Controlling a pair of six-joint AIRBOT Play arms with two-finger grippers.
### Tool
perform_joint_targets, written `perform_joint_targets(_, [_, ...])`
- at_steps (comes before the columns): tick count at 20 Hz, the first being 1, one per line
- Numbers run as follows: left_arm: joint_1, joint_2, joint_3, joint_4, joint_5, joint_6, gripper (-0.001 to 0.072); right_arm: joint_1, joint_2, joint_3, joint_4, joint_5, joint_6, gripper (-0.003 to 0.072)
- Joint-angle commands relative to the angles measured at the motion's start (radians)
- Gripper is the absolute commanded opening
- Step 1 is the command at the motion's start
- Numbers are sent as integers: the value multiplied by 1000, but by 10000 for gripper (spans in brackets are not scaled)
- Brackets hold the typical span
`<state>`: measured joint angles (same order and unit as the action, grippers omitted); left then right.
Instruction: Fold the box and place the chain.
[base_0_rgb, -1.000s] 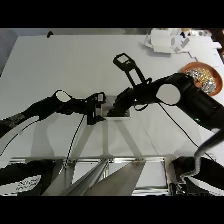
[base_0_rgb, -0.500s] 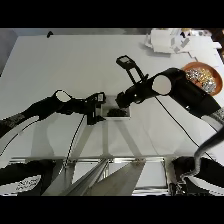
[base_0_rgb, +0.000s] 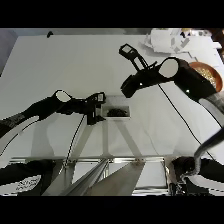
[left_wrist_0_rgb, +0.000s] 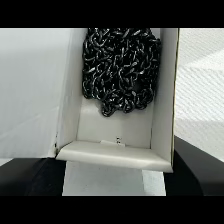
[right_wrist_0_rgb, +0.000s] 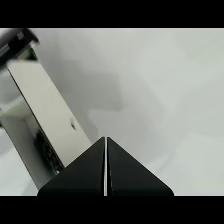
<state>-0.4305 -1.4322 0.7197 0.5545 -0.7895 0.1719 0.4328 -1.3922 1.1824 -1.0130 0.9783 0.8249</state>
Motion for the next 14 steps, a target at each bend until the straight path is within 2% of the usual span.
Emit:
perform_joint_targets(1, [-1,0,0,0,0,0,451,-29,-94,1,26,184,-299,19])
perform_joint_targets(2, [-1,0,0,0,0,0,451,-25,-100,0,27,217,-348,22])
perform_joint_targets(5, [-1,0,0,0,0,0,451,-17,-91,-3,58,238,-386,201])
perform_joint_targets(6, [-1,0,0,0,0,0,451,-11,-84,-8,69,232,-386,230])
perform_joint_targets(9, [-1,0,0,0,0,0,451,26,-39,-45,71,214,-473,258])
perform_joint_targets(10, [-1,0,0,0,0,0,451,40,-20,-67,71,190,-500,290])
perform_joint_targets(14, [-1,0,0,0,0,0,451,86,27,-146,63,58,-523,298])
